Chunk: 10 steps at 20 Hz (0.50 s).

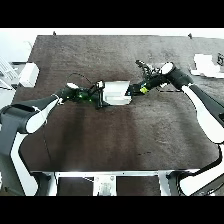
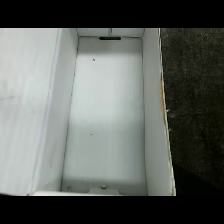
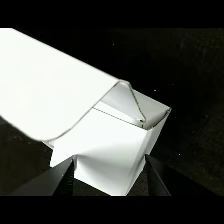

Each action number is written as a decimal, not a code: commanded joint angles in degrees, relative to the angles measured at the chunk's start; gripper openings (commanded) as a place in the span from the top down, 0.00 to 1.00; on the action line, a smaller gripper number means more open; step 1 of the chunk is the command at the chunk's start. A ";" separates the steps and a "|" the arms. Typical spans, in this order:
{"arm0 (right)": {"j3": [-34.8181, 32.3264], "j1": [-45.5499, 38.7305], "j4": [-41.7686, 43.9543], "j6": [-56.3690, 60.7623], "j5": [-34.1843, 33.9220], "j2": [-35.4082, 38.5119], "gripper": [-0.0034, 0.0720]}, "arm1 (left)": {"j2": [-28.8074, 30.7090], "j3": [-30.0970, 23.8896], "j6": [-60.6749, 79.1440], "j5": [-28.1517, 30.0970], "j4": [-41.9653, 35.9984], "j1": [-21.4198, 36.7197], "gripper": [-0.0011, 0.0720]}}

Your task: Fold the box and place the chain.

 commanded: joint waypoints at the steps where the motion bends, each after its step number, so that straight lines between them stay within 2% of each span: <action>1: 2.25 1.38 -4.90 5.25 0.68 -0.96 0.29 | -0.02 -0.02 0.02 0.02 0.00 0.04 0.49; 7: 5.70 4.70 -12.39 10.97 0.70 -1.73 0.29 | -0.02 -0.02 0.02 0.00 0.00 0.04 0.49; 10: 6.84 5.77 -12.26 11.80 0.72 -3.08 0.29 | -0.02 -0.02 0.02 0.00 0.00 0.04 0.49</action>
